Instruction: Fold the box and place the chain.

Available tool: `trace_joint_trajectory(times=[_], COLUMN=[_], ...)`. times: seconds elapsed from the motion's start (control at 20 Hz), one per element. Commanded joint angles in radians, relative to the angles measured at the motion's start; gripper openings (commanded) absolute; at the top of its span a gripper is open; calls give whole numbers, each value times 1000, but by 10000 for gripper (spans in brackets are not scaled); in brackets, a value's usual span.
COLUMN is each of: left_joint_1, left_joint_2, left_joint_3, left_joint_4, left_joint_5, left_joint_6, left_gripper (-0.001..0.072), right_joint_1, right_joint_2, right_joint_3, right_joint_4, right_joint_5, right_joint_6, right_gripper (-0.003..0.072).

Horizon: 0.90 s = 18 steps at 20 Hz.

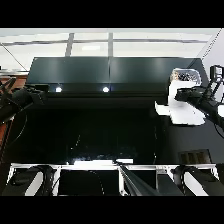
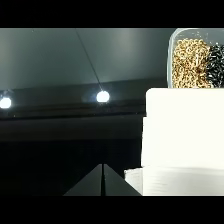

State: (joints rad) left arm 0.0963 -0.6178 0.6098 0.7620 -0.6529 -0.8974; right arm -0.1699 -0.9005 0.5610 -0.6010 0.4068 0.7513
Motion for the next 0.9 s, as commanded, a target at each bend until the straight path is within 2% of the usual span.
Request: trace_joint_trajectory(times=[0.0, 0.1, 0.2, 0.25, 0.3, 0.35, 0.4, 0.55, 0.65, 0.7, 0.85], left_joint_1=[0, 0, 0, 0, 0, 0, 0, 0, 0, 0, 0], left_joint_2=[-2, -13, -41, -59, -80, -99, -110, -108, -108, -108, -109], left_joint_3=[-1, -1, -5, -11, -15, -15, -14, -13, -13, -13, -13], left_joint_4=[-3, -3, -6, -6, -4, -4, -4, -4, -4, -4, -4], left_joint_5=[-8, -13, -16, -15, -13, -14, -16, -42, -63, -74, -95], left_joint_6=[0, 0, 0, 0, 1, 0, 0, 0, 0, 0, 0], left_gripper=[31, 31, 30, 37, 236, 655, 715, 715, 715, 715, 714], right_joint_1=[2, 2, 1, -7, -25, -51, -98, -341, -560, -668, -914], right_joint_2=[0, 0, 0, 0, 0, 0, 0, -15, -80, -123, -274], right_joint_3=[0, 0, 0, 0, 0, 5, 20, 142, 258, 302, 382], right_joint_4=[32, 135, 155, 154, 150, 125, 58, -317, -497, -497, -349], right_joint_5=[4, -13, -62, -75, -65, -41, 3, 130, 232, 267, 370], right_joint_6=[3, 2, 3, 3, 3, 16, 75, 387, 458, 497, 531], right_gripper=[21, 21, 27, 259, 720, 710, 711, 709, 708, 708, 708])
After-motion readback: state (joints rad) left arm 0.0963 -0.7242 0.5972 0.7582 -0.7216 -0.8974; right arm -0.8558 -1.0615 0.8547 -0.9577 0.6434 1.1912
